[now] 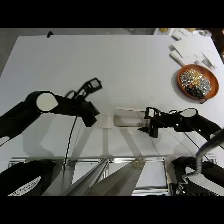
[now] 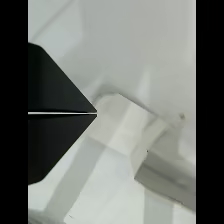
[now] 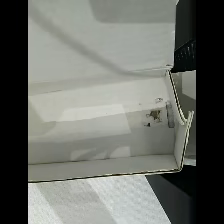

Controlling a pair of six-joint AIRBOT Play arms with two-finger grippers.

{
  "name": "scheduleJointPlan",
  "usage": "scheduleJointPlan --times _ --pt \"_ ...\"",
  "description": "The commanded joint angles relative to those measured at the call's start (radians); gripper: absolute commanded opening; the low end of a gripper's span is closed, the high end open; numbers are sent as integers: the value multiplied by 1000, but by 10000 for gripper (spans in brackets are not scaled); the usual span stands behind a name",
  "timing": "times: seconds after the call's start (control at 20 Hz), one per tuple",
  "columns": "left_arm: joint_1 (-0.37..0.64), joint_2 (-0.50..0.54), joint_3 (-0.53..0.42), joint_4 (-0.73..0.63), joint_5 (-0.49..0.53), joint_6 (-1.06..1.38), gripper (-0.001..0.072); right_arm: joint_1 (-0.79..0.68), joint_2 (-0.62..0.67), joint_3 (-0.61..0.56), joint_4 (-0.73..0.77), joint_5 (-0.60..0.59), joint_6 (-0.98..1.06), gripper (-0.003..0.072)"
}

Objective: Fold the box and place the chain.

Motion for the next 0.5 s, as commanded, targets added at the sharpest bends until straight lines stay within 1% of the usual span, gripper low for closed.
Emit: scheduleJointPlan --times 0.0,0.1,0.25,0.35,0.45 --pt "80 49 -11 126 -70 -449 2 0 0 0 0 0 0 458" --pt "112 32 -51 117 -40 -528 2 0 0 0 0 0 0 458" --pt "113 -20 -135 72 33 -572 2 0 0 0 0 0 0 458" --pt "112 -71 -162 35 43 -571 2 0 0 0 0 0 0 458" --pt "111 -120 -166 -32 62 -568 2 0 0 0 0 0 0 458"
